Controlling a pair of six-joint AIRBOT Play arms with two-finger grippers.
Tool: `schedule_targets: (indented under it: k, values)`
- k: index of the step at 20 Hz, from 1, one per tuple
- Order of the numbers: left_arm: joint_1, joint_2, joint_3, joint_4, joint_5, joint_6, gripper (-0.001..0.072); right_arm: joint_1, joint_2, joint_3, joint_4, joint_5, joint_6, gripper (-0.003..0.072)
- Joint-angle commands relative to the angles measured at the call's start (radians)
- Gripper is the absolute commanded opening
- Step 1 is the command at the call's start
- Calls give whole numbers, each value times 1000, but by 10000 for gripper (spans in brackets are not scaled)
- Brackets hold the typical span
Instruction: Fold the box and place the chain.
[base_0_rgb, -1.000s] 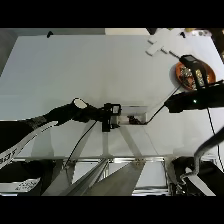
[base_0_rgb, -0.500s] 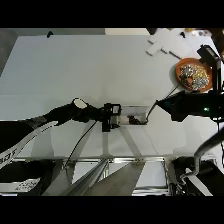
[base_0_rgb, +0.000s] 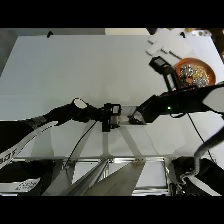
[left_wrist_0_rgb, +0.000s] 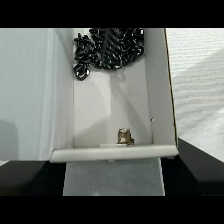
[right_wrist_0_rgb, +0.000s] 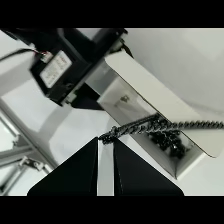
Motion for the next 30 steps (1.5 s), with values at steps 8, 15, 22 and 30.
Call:
schedule_targets:
  k: [8, 15, 22, 30]
  values:
    - [0, 0, 0, 0, 0, 0, 11, 68, -132, -43, -108, -129, 103, 16]
    - [0, 0, 0, 0, 0, 0, 11, -21, 90, -43, -479, -70, 351, 16]
    - [0, 0, 0, 0, 0, 0, 11, -68, 222, -43, -397, 117, 340, 16]
    - [0, 0, 0, 0, 0, 0, 11, 3, 193, -84, -137, -2, 275, 16]
